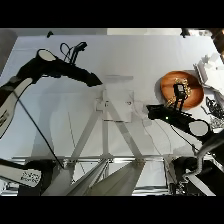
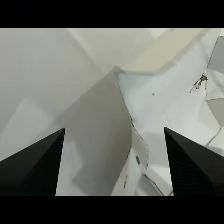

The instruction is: Fold the box and place the chain.

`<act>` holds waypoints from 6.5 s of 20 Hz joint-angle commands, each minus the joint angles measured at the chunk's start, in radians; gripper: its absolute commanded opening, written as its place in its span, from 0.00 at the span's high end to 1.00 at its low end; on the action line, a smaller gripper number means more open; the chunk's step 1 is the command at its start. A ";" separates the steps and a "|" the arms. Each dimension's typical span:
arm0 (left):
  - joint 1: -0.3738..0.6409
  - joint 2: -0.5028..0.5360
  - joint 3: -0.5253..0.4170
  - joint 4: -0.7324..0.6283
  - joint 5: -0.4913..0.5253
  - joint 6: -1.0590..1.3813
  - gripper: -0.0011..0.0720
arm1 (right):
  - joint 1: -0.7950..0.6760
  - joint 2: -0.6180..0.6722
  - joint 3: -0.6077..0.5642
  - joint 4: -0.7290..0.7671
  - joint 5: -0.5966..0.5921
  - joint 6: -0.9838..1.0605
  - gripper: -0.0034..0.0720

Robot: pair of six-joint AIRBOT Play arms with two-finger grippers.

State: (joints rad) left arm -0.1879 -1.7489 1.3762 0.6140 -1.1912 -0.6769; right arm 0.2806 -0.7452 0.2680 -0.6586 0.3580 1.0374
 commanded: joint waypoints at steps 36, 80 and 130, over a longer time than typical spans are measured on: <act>-0.122 -0.125 0.078 -0.022 -0.128 0.597 0.31 | 0.001 0.001 0.000 0.000 0.000 0.000 0.93; -0.127 -0.162 0.068 -0.037 -0.212 0.676 0.98 | 0.001 0.001 0.000 0.001 -0.004 0.002 0.93; -0.111 0.106 -0.315 0.048 0.084 0.955 0.98 | 0.001 0.286 0.121 -0.157 -0.003 0.001 0.35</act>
State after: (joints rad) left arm -0.2623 -1.6211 1.0565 0.6495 -1.1618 0.1989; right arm 0.2806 -0.4595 0.3885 -0.8135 0.3546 1.0378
